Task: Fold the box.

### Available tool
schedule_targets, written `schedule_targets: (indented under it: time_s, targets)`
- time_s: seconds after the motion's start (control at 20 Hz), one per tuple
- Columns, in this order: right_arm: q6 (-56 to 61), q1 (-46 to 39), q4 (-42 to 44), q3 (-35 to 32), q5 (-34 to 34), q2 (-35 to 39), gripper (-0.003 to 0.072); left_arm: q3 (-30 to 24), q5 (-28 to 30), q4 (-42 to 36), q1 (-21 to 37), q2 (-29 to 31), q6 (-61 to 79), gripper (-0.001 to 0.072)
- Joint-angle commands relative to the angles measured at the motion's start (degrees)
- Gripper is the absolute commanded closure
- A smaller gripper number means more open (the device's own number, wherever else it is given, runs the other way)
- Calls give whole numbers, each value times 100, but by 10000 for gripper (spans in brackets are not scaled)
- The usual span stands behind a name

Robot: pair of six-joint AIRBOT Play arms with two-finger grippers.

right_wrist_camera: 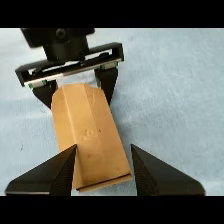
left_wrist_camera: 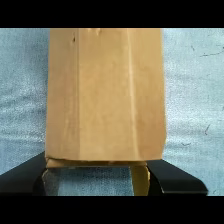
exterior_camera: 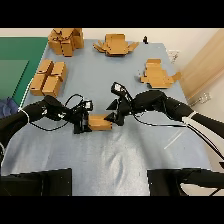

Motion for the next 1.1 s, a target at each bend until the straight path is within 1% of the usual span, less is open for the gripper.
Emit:
schedule_targets:
  time_s: [0.0, 0.05, 0.1, 0.15, 0.45, 0.7, 0.8, 0.95, 1.05]
  targets:
    - [-2, 162, -632, 15, 37, -9, 182, 4, 17, 4, 7, 0, 2, 542]
    - [-2, 262, -752, 15, 61, -9, 191, 4, 31, 4, 7, 0, 2, 542]
    - [-2, 374, -861, 15, 96, -9, 275, 4, 52, 7, 7, 0, 2, 542]
    - [0, 472, -970, 15, 109, -9, 285, 4, 52, 7, 7, 0, 2, 542]
    - [0, 796, -1099, 72, 258, 0, 274, 4, 50, 7, 7, 0, 0, 542]
    - [-2, 796, -1257, 105, 374, 155, 257, 4, 48, 7, 7, 0, -2, 542]
    - [0, 800, -1449, 103, 328, 247, 261, 4, 50, 7, 7, 0, 0, 542]
    - [7, 925, -1794, 98, 348, 258, 315, 4, 50, 4, 7, 0, 0, 542]
    - [11, 1005, -1895, 98, 540, 243, 318, 4, 52, 4, 7, 0, 0, 542]
